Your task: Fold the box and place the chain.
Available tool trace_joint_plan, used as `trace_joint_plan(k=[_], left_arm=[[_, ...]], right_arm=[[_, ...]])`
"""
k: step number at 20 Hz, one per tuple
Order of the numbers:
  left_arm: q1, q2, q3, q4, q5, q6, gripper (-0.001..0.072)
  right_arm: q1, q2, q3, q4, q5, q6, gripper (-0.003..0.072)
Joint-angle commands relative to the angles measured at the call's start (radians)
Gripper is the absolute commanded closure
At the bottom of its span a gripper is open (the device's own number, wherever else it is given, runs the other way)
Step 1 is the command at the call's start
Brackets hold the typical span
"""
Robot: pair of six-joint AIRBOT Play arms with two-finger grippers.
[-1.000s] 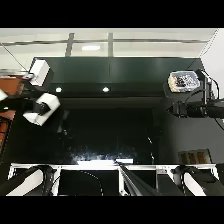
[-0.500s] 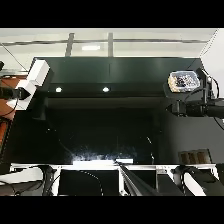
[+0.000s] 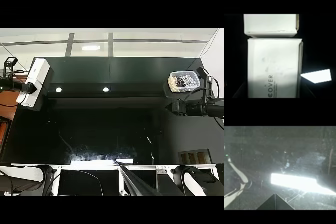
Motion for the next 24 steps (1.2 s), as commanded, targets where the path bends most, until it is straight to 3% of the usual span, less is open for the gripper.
trace_joint_plan(k=[1, 5, 7, 8, 9, 10, 12, 14, 17, 20, 22, 24], left_arm=[[-0.025, 0.035, 0.039, 0.109, -0.04, -0.154, -0.0003], [-0.026, 0.173, 0.098, 0.137, -0.297, -0.246, -0.0003], [-0.026, 0.251, 0.115, 0.145, -0.408, -0.34, 0.0], [-0.029, 0.293, 0.115, 0.137, -0.447, -0.433, 0.0041], [-0.035, 0.327, 0.113, 0.134, -0.484, -0.53, 0.0315], [-0.044, 0.359, 0.108, 0.127, -0.542, -0.566, 0.0679], [-0.087, 0.431, 0.066, 0.081, -0.583, -0.59, 0.0683], [-0.159, 0.549, -0.029, -0.007, -0.525, -0.585, 0.0683], [-0.327, 0.79, -0.271, -0.049, -0.318, -0.579, 0.0683], [-0.475, 0.978, -0.533, -0.03, -0.106, -0.618, 0.0683], [-0.509, 1.049, -0.652, -0.025, -0.048, -0.618, 0.0682], [-0.509, 1.082, -0.695, 0.019, -0.082, -0.618, 0.0682]], right_arm=[[0.0, 0.001, 0.0, 0.01, 0.014, 0.003, 0.0673], [0.0, 0.001, 0.039, -0.012, 0.041, 0.002, 0.0674], [0.0, 0.001, 0.163, -0.108, 0.095, 0.01, 0.0674], [0.0, 0.001, 0.234, -0.143, 0.119, 0.026, 0.0673], [0.0, 0.003, 0.29, -0.163, 0.134, 0.04, 0.0674], [0.0, 0.012, 0.33, -0.168, 0.141, 0.046, 0.0674], [0.0, 0.047, 0.343, -0.198, 0.126, 0.093, 0.0676], [0.012, 0.122, 0.3, -0.301, 0.059, 0.164, 0.0679], [0.055, 0.267, 0.114, -0.457, -0.166, 0.291, 0.0679], [0.061, 0.291, -0.155, -0.449, -0.296, 0.294, 0.0677], [0.061, 0.291, -0.274, -0.45, -0.352, 0.294, 0.0675], [0.061, 0.291, -0.296, -0.449, -0.354, 0.293, 0.0672]])
